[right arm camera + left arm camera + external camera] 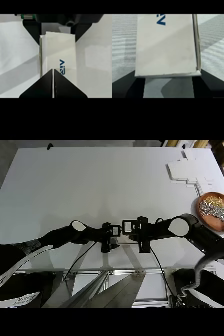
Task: Fold the box and place the chain.
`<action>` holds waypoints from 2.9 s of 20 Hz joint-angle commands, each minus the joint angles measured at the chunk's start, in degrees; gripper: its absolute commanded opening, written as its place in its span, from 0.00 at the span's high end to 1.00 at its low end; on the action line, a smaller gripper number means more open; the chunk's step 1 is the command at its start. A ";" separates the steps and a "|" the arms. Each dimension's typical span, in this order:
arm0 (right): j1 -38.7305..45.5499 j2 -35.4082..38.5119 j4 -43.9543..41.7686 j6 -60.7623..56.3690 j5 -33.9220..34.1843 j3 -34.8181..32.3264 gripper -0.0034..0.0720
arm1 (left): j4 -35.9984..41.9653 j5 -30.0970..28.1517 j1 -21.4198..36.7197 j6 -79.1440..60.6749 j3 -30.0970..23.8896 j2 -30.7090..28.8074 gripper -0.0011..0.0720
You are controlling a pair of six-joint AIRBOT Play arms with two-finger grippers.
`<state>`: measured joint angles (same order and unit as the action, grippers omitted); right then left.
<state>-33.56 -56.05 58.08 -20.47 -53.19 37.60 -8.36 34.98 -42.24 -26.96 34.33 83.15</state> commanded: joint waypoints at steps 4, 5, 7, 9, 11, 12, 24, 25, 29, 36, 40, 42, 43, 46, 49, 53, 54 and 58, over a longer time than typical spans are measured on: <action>0.00 -2.45 -0.20 -0.04 -2.62 -0.13 0.93 | -0.02 -0.02 0.00 0.00 -0.02 -0.04 0.53; 0.00 -2.45 -0.33 -0.02 -3.23 -0.31 0.93 | -0.02 -0.02 0.00 0.00 -0.02 -0.04 0.53; 0.00 -2.47 -0.35 0.00 -3.02 -1.07 0.93 | -0.02 -0.02 0.00 0.00 -0.02 -0.04 0.53; 0.00 -2.49 -0.33 0.02 -2.16 -2.16 0.93 | -0.02 0.00 0.00 0.00 -0.02 -0.04 0.53; 0.00 -2.54 -0.33 0.02 -0.44 -3.54 0.93 | -0.02 0.00 0.00 0.00 -0.02 -0.04 0.53; 0.00 -2.67 -0.33 0.02 0.52 -4.15 0.93 | -0.02 0.00 0.00 0.00 -0.02 -0.04 0.53; 0.00 -3.13 -0.22 -0.22 1.84 -4.63 0.93 | -0.02 0.00 0.00 0.00 -0.02 -0.04 0.53; 0.02 -2.10 0.04 -0.83 1.92 -4.61 0.93 | -0.02 -0.02 0.02 0.00 -0.02 -0.04 0.53; 5.22 3.93 0.76 -8.79 1.09 -3.91 0.93 | -0.02 0.00 0.00 0.00 -0.02 -0.04 0.53; 27.23 10.12 23.30 -29.09 -5.20 -4.46 0.93 | -0.02 -0.02 0.00 0.00 -0.02 -0.04 0.53; 40.37 9.46 25.79 -37.79 -4.76 -5.86 0.93 | -0.02 -0.02 0.00 0.00 -0.02 -0.04 0.53; 44.76 9.38 25.75 -38.66 -6.10 -5.84 0.93 | -0.02 0.00 0.00 0.00 -0.02 -0.04 0.53; 46.18 9.40 25.75 -38.64 -6.75 -5.84 0.93 | -0.02 0.00 0.00 0.00 -0.02 -0.04 0.53; 46.88 9.51 25.62 -38.64 -6.82 -5.81 0.93 | -0.02 0.00 0.00 0.00 -0.02 -0.04 0.53; 46.88 9.51 25.51 -38.64 -6.82 -5.81 0.93 | -0.02 0.00 0.00 0.00 -0.02 -0.04 0.53; 46.90 9.51 25.51 -38.64 -6.82 -5.81 0.93 | -0.04 -0.09 0.04 -0.04 -0.02 -0.20 0.53; 46.90 9.51 25.51 -38.64 -6.82 -5.81 0.93 | -0.26 -0.15 0.39 -0.04 -0.02 -0.79 0.53; 46.90 9.49 25.51 -38.64 -6.82 -5.81 0.93 | -4.63 -0.44 3.80 5.03 -0.02 -7.87 0.53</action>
<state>13.30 -46.59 83.57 -59.02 -59.96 31.79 -10.04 34.85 -40.34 -25.74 34.30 79.24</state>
